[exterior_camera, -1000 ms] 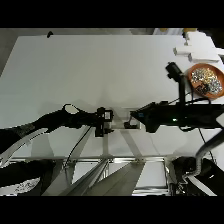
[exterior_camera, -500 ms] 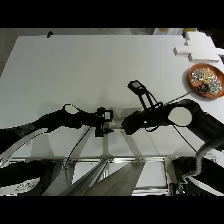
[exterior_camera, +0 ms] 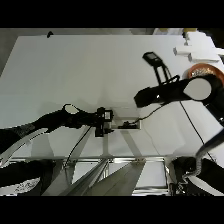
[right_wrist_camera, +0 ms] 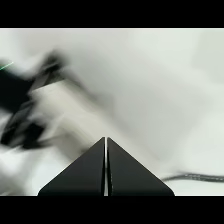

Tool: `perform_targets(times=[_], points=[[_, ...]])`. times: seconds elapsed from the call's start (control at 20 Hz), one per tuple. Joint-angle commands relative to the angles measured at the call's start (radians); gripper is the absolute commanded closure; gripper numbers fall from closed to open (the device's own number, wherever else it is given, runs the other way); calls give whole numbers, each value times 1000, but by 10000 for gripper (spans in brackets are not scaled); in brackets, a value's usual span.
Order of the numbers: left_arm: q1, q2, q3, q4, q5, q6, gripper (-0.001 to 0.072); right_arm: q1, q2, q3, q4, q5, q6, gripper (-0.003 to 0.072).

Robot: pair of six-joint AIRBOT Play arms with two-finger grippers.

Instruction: Fold the box and place the chain.

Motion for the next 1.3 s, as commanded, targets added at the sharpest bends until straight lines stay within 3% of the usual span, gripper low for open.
perform_targets(times=[0.0, 0.15, 0.25, 0.3, 0.5, 0.6, 0.9, 1.1, 1.15, 1.25], points=[[0, 1, 0, 0, 0, 0, 507, -154, -50, 26, -218, 52, 69, 671], [0, 1, 0, 0, 0, 0, 507, -244, -154, -21, -300, 53, 80, 660], [0, 1, 0, 0, 0, 0, 507, -277, -209, -47, -303, 42, 80, 421], [0, 1, 0, 0, 0, 0, 507, -285, -228, -58, -305, 32, 80, 391], [0, 1, 0, 0, 0, 0, 507, -285, -288, -94, -322, -10, 100, 384], [0, 1, 0, 0, 0, 0, 507, -285, -308, -99, -331, -25, 133, 297], [0, 1, 0, 0, 0, 0, 507, -285, -378, -108, -354, -39, 179, 303], [0, 1, 0, 0, 0, 0, 507, -285, -381, -137, -354, -92, 187, 362], [0, 1, 0, 0, 0, 0, 507, -285, -381, -143, -354, -101, 200, 404], [0, 1, 0, 0, 0, 0, 507, -285, -381, -145, -352, -97, 200, 583]])
